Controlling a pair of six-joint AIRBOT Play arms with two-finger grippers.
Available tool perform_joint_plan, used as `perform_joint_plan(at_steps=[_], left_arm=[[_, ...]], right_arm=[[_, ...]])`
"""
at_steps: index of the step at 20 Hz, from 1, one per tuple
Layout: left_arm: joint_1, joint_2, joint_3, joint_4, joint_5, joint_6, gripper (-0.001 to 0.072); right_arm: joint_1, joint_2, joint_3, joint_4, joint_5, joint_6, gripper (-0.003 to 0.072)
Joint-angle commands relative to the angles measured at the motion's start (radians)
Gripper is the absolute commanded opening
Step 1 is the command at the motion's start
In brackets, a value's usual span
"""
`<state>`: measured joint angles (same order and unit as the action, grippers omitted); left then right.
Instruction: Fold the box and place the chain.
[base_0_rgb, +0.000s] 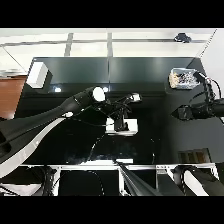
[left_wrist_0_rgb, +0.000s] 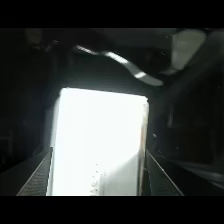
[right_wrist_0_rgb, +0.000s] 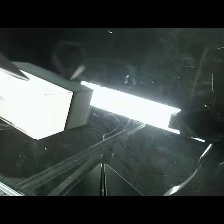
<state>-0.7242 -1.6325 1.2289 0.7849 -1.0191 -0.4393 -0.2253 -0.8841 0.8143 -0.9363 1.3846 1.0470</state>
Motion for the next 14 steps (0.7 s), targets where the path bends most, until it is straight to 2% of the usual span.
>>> perform_joint_plan(at_steps=[1, 8, 14], left_arm=[[-0.008, -0.002, 0.002, 0.005, -0.042, -0.003, 0.0711], [-0.056, -0.002, 0.006, 0.110, -0.043, -0.003, 0.0711], [-0.059, -0.002, 0.062, 0.151, -0.061, -0.003, 0.0711]], right_arm=[[0.000, 0.000, 0.000, 0.000, -0.006, -0.008, 0.0014], [0.000, 0.000, -0.024, 0.000, -0.010, -0.008, 0.0013], [0.000, 0.000, -0.029, 0.000, -0.010, -0.008, 0.0014]])
